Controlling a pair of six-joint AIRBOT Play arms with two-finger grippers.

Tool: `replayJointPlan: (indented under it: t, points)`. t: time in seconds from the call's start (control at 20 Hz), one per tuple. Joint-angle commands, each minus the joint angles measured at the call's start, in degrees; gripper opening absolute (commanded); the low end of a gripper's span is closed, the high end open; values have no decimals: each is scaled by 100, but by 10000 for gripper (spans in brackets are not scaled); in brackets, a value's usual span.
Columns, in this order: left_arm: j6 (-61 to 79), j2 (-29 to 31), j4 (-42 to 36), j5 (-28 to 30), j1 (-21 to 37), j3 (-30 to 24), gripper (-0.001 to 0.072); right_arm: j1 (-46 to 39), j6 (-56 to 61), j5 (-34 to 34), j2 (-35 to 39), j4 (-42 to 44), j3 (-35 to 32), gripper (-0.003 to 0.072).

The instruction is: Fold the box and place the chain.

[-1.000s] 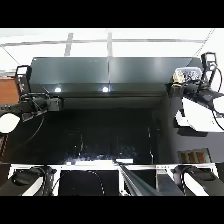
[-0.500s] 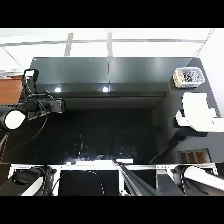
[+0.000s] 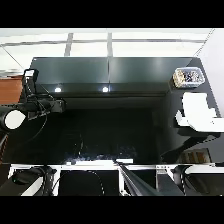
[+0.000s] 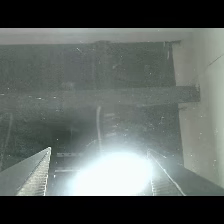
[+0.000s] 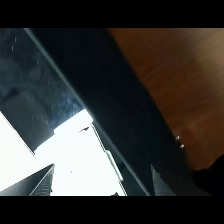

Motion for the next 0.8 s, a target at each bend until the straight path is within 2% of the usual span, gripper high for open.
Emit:
replayJointPlan:
  t: [0.0,0.1,0.3,0.35,0.4,0.45,0.5,0.55,0.65,0.75]
  points:
    - [9,-7,-68,-7,-2,-2,711,-55,-538,63,-297,129,72,603]
    - [9,-15,-87,-11,-2,-2,710,-55,-669,59,-317,339,76,473]
    - [9,-15,-192,-11,-2,-2,709,76,-861,57,-317,330,101,466]
    - [9,-15,-240,-9,-2,-2,709,155,-876,83,-317,234,101,378]
    - [9,-15,-240,-9,-2,-2,709,245,-940,166,-317,131,101,247]
    - [9,-15,-238,-11,-2,-2,709,317,-1005,223,-304,114,101,174]
    - [9,-15,-238,-9,-2,-2,709,385,-1008,264,-273,122,101,69]
    - [9,-15,-238,-13,-2,-2,709,452,-1058,345,-236,122,101,15]
    - [9,-15,-238,-15,-2,-2,709,601,-1086,680,-166,175,98,14]
    - [11,-15,-234,-11,-2,-2,710,741,-1082,831,-11,643,-15,14]
